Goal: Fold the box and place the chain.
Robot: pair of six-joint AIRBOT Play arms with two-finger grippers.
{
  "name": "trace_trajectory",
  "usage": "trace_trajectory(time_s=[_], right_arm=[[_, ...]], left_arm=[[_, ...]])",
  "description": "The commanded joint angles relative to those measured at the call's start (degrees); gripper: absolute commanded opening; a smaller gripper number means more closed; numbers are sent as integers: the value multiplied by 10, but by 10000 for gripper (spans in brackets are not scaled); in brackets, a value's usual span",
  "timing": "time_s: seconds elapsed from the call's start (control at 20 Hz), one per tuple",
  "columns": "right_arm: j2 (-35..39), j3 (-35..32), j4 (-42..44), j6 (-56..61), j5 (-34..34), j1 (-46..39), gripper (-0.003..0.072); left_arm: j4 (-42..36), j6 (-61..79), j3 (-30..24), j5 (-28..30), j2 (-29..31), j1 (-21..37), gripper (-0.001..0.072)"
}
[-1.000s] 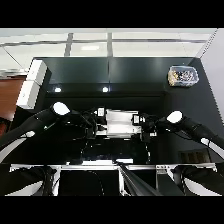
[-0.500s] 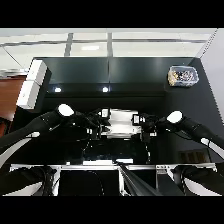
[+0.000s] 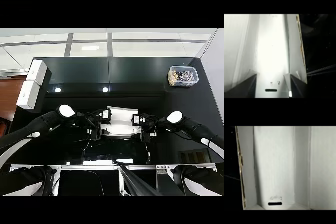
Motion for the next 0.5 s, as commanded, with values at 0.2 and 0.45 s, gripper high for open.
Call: trace_trajectory(time_s=[0.2,0.45], right_arm=[[0,0,0,0,0,0,201],[0,0,0,0,0,0,201]], left_arm=[[133,-229,1,-9,86,42,29],[281,-549,-1,-107,180,172,29]])
